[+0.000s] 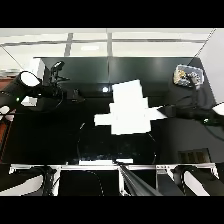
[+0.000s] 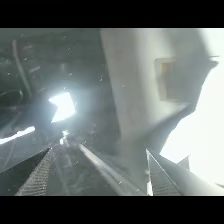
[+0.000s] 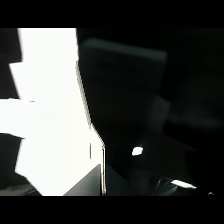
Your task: Fold the box and place the chain.
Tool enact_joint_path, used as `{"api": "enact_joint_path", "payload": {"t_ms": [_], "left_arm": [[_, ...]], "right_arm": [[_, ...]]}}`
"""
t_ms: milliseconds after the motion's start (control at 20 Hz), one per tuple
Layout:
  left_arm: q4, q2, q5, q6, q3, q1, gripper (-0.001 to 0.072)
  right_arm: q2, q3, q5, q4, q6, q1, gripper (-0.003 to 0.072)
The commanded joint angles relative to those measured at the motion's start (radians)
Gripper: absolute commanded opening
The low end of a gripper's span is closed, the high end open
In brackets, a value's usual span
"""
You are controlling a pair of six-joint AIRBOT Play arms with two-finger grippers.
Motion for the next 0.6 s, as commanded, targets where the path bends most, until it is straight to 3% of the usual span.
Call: {"api": "enact_joint_path", "payload": {"t_ms": [0, 150, 250, 450, 550], "left_arm": [[-0.106, -0.024, 0.006, 0.053, 0.001, -0.005, 0.0699], [-0.261, -0.077, -0.016, 0.177, 0.001, -0.021, 0.0699], [-0.348, -0.145, -0.058, 0.208, 0.001, -0.02, 0.0699], [-0.611, -0.322, -0.322, 0.514, 0.002, -0.01, 0.0699], [-0.715, -0.372, -0.327, 0.601, 0.003, -0.01, 0.0699]], "right_arm": [[0.044, -0.097, -0.326, 0.013, 0.007, 0.256, 0.0019], [0.036, -0.111, -0.455, 0.018, 0.034, 0.364, 0.0019], [0.029, -0.112, -0.438, 0.019, 0.047, 0.367, 0.002], [0.029, -0.112, -0.402, 0.021, 0.048, 0.367, 0.0019], [0.029, -0.112, -0.385, 0.022, 0.048, 0.367, 0.002]]}}
